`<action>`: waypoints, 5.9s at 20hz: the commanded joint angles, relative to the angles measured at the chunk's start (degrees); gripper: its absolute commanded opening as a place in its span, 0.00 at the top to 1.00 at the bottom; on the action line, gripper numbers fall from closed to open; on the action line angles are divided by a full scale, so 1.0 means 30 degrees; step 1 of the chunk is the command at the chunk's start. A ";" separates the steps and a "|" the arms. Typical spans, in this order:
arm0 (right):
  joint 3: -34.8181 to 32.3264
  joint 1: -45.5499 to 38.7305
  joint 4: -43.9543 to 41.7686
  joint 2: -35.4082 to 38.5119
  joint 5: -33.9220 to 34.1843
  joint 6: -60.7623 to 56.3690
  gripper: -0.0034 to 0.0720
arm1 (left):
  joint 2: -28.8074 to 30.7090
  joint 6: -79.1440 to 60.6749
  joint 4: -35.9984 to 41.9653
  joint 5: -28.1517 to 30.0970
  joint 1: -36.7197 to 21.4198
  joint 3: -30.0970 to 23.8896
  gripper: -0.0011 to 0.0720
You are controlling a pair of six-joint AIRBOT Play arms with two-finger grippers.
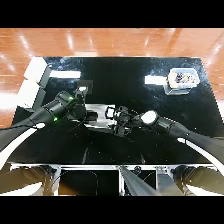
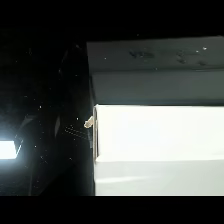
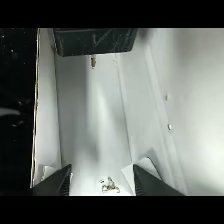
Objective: Fold the box and place the chain.
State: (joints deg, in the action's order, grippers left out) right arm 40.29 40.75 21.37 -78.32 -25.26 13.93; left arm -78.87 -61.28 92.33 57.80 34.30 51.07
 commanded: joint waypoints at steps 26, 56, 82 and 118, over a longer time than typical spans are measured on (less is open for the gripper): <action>-0.4721 -1.0819 1.0841 0.7621 -0.5865 -3.5969 0.91 | -0.0007 0.0000 0.0255 -0.0284 0.0007 -0.0015 0.96; 0.0532 -0.4889 0.5158 0.1894 -0.5792 -3.2887 0.24 | -0.0015 -0.0015 0.0466 -0.0459 0.0131 -0.0015 0.96; 0.5996 0.0794 1.8688 -0.0444 -0.7781 -4.4610 0.25 | -0.0015 -0.0022 0.0306 -0.0517 0.0131 -0.0015 0.96; 1.0979 0.2798 2.2753 -0.5049 -1.2007 -4.6482 0.91 | -0.0015 -0.0015 0.0393 -0.0430 0.0131 -0.0015 0.96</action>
State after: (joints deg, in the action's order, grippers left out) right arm 73.17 49.08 90.37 -93.43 -61.25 -126.93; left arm -78.87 -61.21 93.43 56.53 34.68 51.05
